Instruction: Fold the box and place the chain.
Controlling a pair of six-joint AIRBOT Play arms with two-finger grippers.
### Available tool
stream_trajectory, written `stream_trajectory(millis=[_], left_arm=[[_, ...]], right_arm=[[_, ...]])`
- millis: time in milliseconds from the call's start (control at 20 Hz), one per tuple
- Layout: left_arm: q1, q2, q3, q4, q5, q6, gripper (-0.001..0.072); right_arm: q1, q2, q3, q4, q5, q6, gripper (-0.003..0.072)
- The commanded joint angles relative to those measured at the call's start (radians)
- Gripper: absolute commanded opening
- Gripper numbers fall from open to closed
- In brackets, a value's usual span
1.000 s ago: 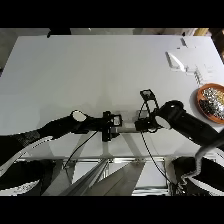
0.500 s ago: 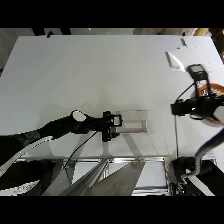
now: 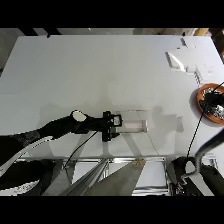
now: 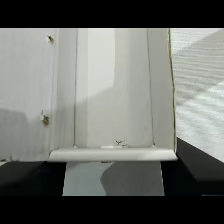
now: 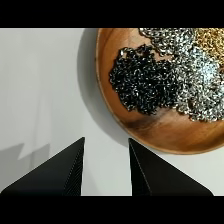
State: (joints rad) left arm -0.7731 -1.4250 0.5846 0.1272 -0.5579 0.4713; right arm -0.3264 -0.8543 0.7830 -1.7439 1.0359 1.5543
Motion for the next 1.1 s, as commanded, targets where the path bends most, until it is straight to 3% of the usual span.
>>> stream_trajectory(millis=[0,150,300,1050], left_arm=[[0.0,0.001,0.0,0.0,0.0,0.0,0.0314],[0.0,0.001,0.0,0.0,0.0,0.0,0.0314],[0.0,0.001,0.0,0.0,0.0,0.0,0.0314],[0.0,0.001,0.0,0.0,0.0,0.0,0.0314]], right_arm=[[-0.092,-0.127,0.001,-0.002,-0.077,-0.019,0.0266],[-0.147,-0.215,0.001,0.003,-0.097,-0.018,0.0259],[-0.196,-0.262,0.001,0.055,-0.15,-0.018,0.0191],[-0.204,-0.409,0.001,0.105,-0.267,-0.019,0.0191]])
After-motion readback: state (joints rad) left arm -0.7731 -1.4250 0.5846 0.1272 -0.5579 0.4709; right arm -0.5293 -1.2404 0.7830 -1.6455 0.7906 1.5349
